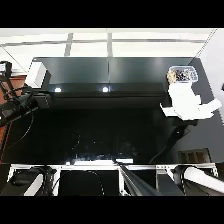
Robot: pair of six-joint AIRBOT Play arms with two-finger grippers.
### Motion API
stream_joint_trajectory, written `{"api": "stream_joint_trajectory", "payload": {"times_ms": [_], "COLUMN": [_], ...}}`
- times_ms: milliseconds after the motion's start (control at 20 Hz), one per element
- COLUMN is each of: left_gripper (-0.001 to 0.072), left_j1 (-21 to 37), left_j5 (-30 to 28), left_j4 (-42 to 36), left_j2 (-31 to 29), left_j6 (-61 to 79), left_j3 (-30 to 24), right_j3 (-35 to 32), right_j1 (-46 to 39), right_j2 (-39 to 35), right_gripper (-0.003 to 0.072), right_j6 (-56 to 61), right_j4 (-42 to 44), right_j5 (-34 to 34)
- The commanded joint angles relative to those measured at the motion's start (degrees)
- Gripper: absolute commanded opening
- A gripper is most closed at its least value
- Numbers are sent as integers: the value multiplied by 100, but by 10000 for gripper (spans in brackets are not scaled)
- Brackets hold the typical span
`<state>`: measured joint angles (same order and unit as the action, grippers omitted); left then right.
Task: Fold the box and place the chain.
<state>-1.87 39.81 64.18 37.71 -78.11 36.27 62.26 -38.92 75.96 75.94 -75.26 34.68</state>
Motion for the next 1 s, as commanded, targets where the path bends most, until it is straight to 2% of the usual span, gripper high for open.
{"api": "stream_joint_trajectory", "payload": {"times_ms": [0,50,100,300,350,400,450,500,600,700,800,950], "left_gripper": [713,713,713,713,712,712,712,712,712,712,712,712], "left_j1": [-4,-4,-4,-20,-28,-28,-26,-26,-26,-24,-24,-26], "left_j5": [26,87,151,293,291,306,337,361,372,367,345,463], "left_j4": [-520,-533,-531,-763,-802,-839,-837,-835,-833,-822,-809,-824], "left_j2": [363,487,612,1005,1054,1088,1093,1093,1093,1093,1093,1095], "left_j6": [-33,-33,-33,-35,-33,-33,-33,-31,-31,-33,-31,-31], "left_j3": [4,4,4,4,7,7,7,7,7,7,7,7], "right_j3": [1672,1941,2109,2177,2177,2179,2192,2197,2194,2061,1552,374], "right_j1": [-706,-669,-614,-295,-236,-195,-177,-179,-179,-166,-33,442], "right_j2": [1453,1751,1967,2273,2299,2302,2286,2236,2024,1521,702,-621], "right_gripper": [720,720,720,720,587,391,150,25,10,10,10,10], "right_j6": [-1156,-1853,-2321,-2813,-2824,-2841,-2863,-2865,-2863,-2789,-2798,-2680], "right_j4": [26,136,245,439,337,271,271,289,433,1001,1687,2068], "right_j5": [3018,3672,4030,3773,3713,3637,3635,3810,4345,4524,4363,3928]}}
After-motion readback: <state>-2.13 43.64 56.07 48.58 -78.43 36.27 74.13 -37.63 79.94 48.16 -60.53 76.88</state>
